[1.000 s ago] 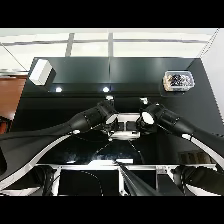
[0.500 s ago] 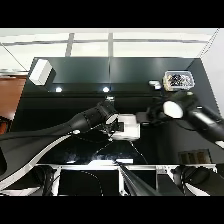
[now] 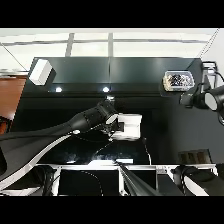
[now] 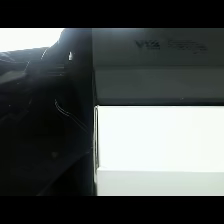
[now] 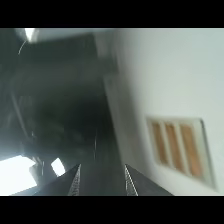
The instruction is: Fold the box and place the chain.
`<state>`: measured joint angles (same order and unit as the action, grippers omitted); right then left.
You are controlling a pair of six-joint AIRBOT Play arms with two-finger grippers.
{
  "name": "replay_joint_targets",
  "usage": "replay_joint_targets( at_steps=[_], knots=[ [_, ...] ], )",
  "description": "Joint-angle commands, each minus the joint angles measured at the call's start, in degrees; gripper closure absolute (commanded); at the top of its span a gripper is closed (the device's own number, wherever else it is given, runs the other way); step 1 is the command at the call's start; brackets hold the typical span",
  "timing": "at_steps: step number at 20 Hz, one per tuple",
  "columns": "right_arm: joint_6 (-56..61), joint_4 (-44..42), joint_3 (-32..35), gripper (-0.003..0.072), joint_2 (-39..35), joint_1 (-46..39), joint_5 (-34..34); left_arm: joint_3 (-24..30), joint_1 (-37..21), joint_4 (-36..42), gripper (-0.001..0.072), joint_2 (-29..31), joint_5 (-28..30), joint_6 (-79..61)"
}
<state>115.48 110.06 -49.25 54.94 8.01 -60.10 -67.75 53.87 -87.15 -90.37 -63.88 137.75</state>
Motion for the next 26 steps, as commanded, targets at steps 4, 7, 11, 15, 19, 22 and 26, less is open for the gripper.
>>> replay_joint_targets(
  at_steps=[4, 7, 11, 15, 19, 22, 26],
  knots=[
    [13.8, -5.2, -4.6, 0.0354, 10.6, -9.5, 31.1, 0.0, 0.0, 0.0, 0.0682, 0.0, 0.9, 0.0],
    [10.5, -12.0, -21.3, 0.028, 25.2, -10.9, 17.3, 0.0, 0.0, 0.0, 0.0682, 0.0, 0.7, 0.0],
    [-4.0, -24.5, -40.9, 0.0004, 41.6, -14.9, -0.8, 0.0, 0.0, 0.0, 0.0682, 0.0, 0.6, 0.0],
    [-8.0, -29.7, -44.5, 0.0008, 48.3, -16.6, -1.1, 0.0, 0.0, 0.0, 0.0682, 0.0, 0.6, 0.0],
    [-9.7, -28.9, -44.5, 0.0009, 51.6, -16.5, 1.2, 0.0, 0.0, 0.0, 0.0682, 0.0, 0.6, 0.0],
    [-10.0, -26.4, -44.5, 0.0013, 52.4, -16.5, 3.4, 0.0, 0.0, 0.0, 0.0682, 0.0, 0.6, 0.0],
    [-11.3, -26.9, -45.2, 0.0418, 52.4, -16.5, 3.9, 0.0, 0.0, 0.0, 0.0682, 0.0, 0.6, 0.0]
  ],
)
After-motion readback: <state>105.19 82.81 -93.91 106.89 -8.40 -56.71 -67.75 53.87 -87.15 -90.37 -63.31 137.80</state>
